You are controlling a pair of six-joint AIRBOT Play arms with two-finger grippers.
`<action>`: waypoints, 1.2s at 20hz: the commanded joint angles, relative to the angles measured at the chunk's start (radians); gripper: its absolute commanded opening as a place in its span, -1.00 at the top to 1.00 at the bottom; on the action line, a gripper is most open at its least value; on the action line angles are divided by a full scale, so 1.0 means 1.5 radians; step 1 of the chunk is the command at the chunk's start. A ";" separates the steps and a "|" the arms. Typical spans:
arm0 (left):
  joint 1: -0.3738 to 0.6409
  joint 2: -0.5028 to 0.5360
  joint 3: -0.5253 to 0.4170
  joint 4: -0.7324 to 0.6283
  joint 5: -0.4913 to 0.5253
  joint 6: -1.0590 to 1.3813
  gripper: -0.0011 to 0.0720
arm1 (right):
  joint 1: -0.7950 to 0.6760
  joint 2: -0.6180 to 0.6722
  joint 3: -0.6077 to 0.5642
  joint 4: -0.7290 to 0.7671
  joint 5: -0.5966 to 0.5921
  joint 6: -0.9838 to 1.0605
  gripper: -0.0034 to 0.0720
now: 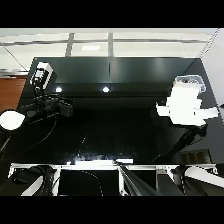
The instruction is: Fold the box and place the chain.
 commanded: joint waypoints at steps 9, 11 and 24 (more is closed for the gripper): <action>0.000 0.000 0.000 0.000 0.000 0.000 0.90 | -0.023 -0.254 0.183 0.126 0.262 -0.160 -0.88; 0.000 0.000 0.000 0.000 0.000 0.000 0.90 | -0.020 -0.261 0.183 0.133 0.238 -0.178 -0.40; 0.000 0.000 0.000 0.000 0.000 0.000 0.90 | 0.010 -0.266 0.180 0.278 0.395 -0.230 0.90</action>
